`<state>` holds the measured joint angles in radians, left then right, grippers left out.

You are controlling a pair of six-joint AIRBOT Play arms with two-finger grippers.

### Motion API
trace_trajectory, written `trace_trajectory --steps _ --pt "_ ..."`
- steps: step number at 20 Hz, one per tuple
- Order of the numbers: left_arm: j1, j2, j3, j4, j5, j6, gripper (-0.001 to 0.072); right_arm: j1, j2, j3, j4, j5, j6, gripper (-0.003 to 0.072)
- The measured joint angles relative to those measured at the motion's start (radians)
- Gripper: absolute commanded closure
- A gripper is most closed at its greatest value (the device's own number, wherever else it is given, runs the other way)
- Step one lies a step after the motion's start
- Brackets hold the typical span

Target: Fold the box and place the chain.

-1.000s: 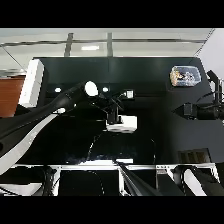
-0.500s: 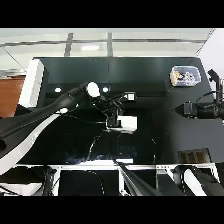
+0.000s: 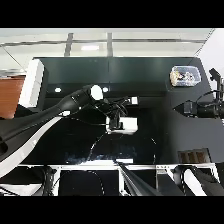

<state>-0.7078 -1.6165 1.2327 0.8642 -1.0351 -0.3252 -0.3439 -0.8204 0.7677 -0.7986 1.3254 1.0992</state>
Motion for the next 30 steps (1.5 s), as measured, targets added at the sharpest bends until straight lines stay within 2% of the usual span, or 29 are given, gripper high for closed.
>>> trace_trajectory --steps 9,10,11,12,13,14,16,21,24,27,30 --pt "-0.064 -0.024 -0.001 0.169 0.09 -0.108 -0.0004 0.0 0.0 0.0 -0.006 -0.001 0.0 0.067" --pt "-0.07 -0.028 -0.001 0.193 0.113 -0.14 0.0029 0.0 0.0 0.0 -0.006 -0.002 0.0 0.067" --pt "-0.073 -0.03 0.0 0.218 0.143 -0.184 0.0184 0.0 0.0 0.0 -0.006 -0.002 0.0 0.0671" --pt "-0.074 -0.031 0.003 0.247 0.169 -0.241 0.0393 0.0 0.0 0.0 -0.006 -0.002 0.0 0.067" --pt "-0.071 -0.033 0.009 0.278 0.189 -0.3 0.0444 0.0 0.0 0.0 -0.006 -0.002 0.0 0.067" --pt "-0.065 -0.034 0.016 0.304 0.185 -0.357 0.0444 0.0 0.0 0.0 -0.006 -0.002 0.0 0.067" --pt "-0.043 -0.034 0.04 0.349 0.14 -0.472 0.0554 0.0 0.0 0.0 -0.006 -0.002 0.0 0.067" --pt "0.074 -0.024 0.085 0.513 -0.14 -0.789 0.0551 0.0 0.0 0.0 -0.007 -0.005 0.0 0.067" --pt "0.193 0.019 0.078 0.608 -0.305 -0.945 0.052 0.0 0.0 0.0 -0.007 -0.01 -0.001 0.067" --pt "0.35 0.124 0.007 0.688 -0.375 -1.082 0.052 0.0 0.0 0.0 -0.007 -0.018 -0.003 0.067" --pt "0.547 0.272 -0.118 0.761 -0.389 -1.15 0.052 0.0 0.0 0.0 -0.007 -0.026 -0.006 0.067"
